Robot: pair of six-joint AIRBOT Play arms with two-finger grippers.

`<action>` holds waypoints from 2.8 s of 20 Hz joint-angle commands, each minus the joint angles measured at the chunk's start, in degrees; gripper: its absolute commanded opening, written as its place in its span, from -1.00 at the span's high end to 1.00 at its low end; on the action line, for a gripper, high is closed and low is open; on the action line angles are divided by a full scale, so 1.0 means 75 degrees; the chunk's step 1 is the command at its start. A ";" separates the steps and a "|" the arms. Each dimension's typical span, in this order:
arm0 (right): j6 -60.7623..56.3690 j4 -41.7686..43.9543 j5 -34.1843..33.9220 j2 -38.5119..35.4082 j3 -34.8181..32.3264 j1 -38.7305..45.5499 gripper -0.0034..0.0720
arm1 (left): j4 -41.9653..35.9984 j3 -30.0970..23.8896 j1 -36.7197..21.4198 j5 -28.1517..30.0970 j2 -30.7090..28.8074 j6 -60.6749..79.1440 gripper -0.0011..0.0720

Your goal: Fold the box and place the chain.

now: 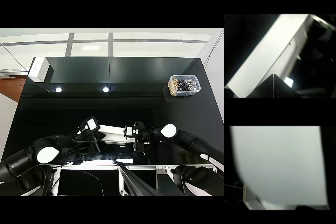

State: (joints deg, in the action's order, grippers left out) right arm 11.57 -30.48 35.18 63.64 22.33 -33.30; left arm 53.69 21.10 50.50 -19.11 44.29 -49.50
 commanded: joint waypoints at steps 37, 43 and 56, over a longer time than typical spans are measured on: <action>-0.0003 0.0000 0.0000 0.0003 0.0003 -0.0003 -0.19 | -0.0020 0.0697 0.0020 0.2279 0.2565 -0.0026 0.90; -0.0003 0.0000 0.0000 0.0003 0.0003 -0.0003 -0.19 | 0.0466 0.1274 -0.0854 0.0067 0.1926 -0.0026 0.90; -0.0003 -0.0003 0.0000 0.0003 0.0003 -0.0003 -0.19 | 0.1032 0.0982 -0.4567 -0.5779 -0.0079 0.2550 -0.31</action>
State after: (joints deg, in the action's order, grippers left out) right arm 11.60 -30.50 35.18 63.64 22.33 -33.30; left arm 63.20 30.30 20.53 -57.12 43.94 -38.79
